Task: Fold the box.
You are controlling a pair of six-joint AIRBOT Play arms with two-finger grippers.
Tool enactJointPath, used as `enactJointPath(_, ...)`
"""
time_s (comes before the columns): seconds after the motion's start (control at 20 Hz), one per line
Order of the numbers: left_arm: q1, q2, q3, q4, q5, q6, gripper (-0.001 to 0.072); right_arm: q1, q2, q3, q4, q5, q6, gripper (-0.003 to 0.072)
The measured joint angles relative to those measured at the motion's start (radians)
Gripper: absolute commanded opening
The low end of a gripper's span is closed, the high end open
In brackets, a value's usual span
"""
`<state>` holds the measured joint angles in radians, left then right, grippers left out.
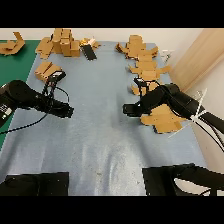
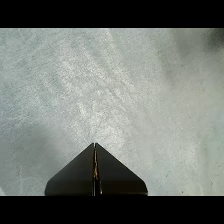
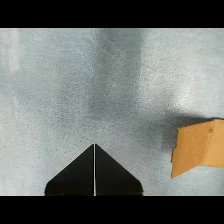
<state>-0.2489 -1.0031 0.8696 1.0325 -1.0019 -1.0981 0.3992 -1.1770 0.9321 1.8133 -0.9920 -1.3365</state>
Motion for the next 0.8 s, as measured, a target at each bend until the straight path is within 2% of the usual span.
enactJointPath(0.8,-0.001,0.000,0.000,-0.011,0.013,0.000,0.0012,0.000,-0.005,0.000,-0.010,0.041,0.000,0.0005)
